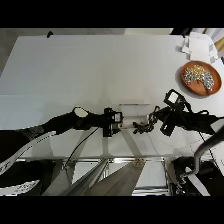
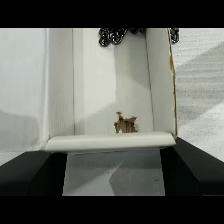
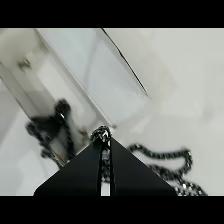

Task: Fold the box and place the chain.

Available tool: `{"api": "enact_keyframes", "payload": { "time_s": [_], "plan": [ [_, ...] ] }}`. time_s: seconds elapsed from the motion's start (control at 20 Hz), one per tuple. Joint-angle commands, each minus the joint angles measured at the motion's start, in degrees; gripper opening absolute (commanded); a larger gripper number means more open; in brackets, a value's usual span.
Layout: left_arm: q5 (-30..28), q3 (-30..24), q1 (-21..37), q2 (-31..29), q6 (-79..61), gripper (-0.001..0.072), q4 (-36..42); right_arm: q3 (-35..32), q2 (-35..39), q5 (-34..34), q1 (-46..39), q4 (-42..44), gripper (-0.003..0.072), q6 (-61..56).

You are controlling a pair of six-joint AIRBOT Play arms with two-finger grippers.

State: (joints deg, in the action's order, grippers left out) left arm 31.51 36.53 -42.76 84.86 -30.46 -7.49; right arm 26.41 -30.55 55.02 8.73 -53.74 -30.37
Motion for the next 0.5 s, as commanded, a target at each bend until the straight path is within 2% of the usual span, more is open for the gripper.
{"api": "enact_keyframes", "payload": {
  "time_s": [0.0, 0.2, 0.45],
  "plan": [
    [0.0, 0.0, 0.0, 0.0, 0.0, 0.0320, 0.0, 0.1, 3.5, 2.2, 0.1, 13.0, 0.0017, 2.6],
    [0.0, 0.0, 0.0, 0.0, 0.0, 0.0320, 0.0, 0.1, 3.4, 2.5, 0.1, 23.1, 0.0017, 8.5],
    [0.0, 0.0, 0.0, 0.0, 0.0, 0.0320, 0.0, 0.1, 1.0, 2.4, 0.1, 28.4, 0.0017, 8.4]
  ]
}}
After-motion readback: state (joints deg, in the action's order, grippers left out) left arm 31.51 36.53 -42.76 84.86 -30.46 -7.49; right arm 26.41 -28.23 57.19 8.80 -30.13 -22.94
